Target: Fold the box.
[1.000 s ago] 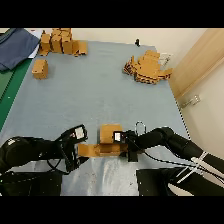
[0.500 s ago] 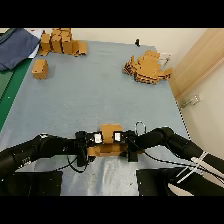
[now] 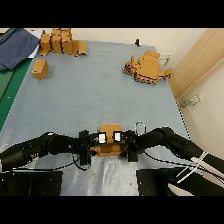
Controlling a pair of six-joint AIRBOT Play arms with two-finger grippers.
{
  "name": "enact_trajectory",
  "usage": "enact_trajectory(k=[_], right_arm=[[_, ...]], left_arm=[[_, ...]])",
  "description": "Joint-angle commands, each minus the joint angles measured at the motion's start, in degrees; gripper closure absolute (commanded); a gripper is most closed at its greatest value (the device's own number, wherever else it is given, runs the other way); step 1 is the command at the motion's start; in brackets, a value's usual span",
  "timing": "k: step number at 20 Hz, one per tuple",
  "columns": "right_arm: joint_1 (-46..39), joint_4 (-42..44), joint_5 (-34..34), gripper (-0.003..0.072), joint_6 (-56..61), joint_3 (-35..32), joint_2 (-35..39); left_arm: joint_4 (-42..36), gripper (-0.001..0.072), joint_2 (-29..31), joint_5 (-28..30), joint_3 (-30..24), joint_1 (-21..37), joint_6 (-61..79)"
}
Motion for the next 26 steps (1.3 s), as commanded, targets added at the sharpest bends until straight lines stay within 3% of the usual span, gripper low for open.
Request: enact_trajectory(k=[1, 5, 7, 11, 17, 21, 22, 24, 26], right_arm=[[0.0, 0.0, 0.0, 0.0221, 0.0, 0.0, 0.0], [0.0, 0.0, 0.0, 0.0221, 0.0, 0.0, 0.0], [0.0, 0.0, 0.0, 0.0221, 0.0, 0.0, 0.0], [0.0, 0.0, 0.0, 0.0221, 0.0, 0.0, 0.0], [0.0, 0.0, 0.0, 0.0221, 0.0, 0.0, 0.0], [0.0, 0.0, 0.0, 0.0221, 0.0, 0.0, 0.0], [0.0, 0.0, 0.0, 0.0221, 0.0, 0.0, 0.0], [0.0, 0.0, 0.0, 0.0221, 0.0, 0.0, 0.0], [0.0, 0.0, 0.0, 0.0221, 0.0, 0.0, 0.0]], left_arm=[[-1.3, 0.0425, -0.9, -0.3, 0.4, 0.0, 0.3], [-1.9, 0.0426, -1.0, -1.3, 1.6, 0.0, 0.3], [-2.6, 0.0602, -1.0, -1.4, 1.8, 0.0, 0.3], [-2.9, 0.0603, -1.0, -3.1, 2.3, -0.1, 0.3], [-9.2, 0.0603, -4.3, -0.8, 3.5, -0.5, 6.8], [-9.5, 0.0602, -4.9, 1.7, 4.2, -1.1, 6.9], [-9.5, 0.0576, -4.9, 1.1, 4.2, -1.1, 6.7], [-9.5, 0.0185, -4.9, -0.1, 4.2, -1.1, 6.7], [-9.9, 0.0167, -4.9, -0.2, 4.2, -1.1, 6.7]])
